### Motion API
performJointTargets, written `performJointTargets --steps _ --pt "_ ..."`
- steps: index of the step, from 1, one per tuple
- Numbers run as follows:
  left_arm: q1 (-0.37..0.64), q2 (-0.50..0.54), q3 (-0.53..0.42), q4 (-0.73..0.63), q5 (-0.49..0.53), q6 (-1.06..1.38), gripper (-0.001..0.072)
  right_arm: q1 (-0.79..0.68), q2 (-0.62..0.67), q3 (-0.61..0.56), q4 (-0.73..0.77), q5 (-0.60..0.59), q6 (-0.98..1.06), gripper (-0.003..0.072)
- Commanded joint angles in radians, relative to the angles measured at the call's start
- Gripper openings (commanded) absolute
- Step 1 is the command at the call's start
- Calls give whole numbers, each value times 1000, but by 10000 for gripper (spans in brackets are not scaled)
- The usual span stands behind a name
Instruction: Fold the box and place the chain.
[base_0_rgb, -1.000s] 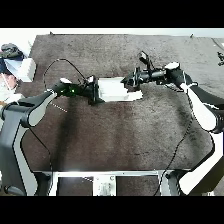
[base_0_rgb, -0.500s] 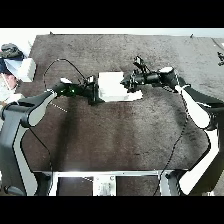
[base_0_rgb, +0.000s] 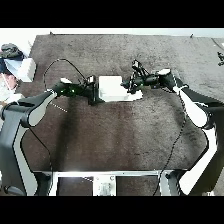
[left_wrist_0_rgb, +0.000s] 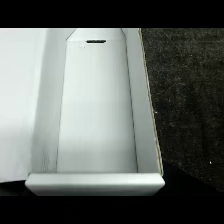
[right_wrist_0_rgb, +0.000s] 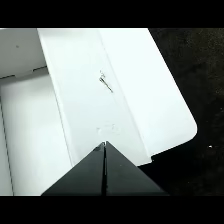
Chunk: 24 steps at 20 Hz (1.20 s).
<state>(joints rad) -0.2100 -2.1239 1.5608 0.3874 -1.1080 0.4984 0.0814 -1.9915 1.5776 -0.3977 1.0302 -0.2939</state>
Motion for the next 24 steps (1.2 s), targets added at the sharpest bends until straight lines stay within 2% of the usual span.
performJointTargets --steps 1,7,11,12,13,14,19,24 --pt "1 -1 0 -3 1 0 356 0 -3 -1 -29 2 -2 10" --pt "1 -1 0 -5 5 0 356 -12 63 -1 -26 10 -2 10" --pt "1 -1 0 -5 5 0 355 -67 157 -1 -95 131 2 12" --pt "1 -1 0 -5 5 0 356 -77 177 -1 -145 166 2 246" --pt "1 -1 0 -6 5 0 356 -79 190 -1 -201 183 2 662" --pt "1 -1 0 -6 5 0 356 -79 194 -1 -267 183 11 701" --pt "1 -1 0 -6 5 0 356 -33 170 -5 -452 173 21 720" --pt "1 -1 0 -5 6 0 356 35 167 -61 -492 80 32 720"
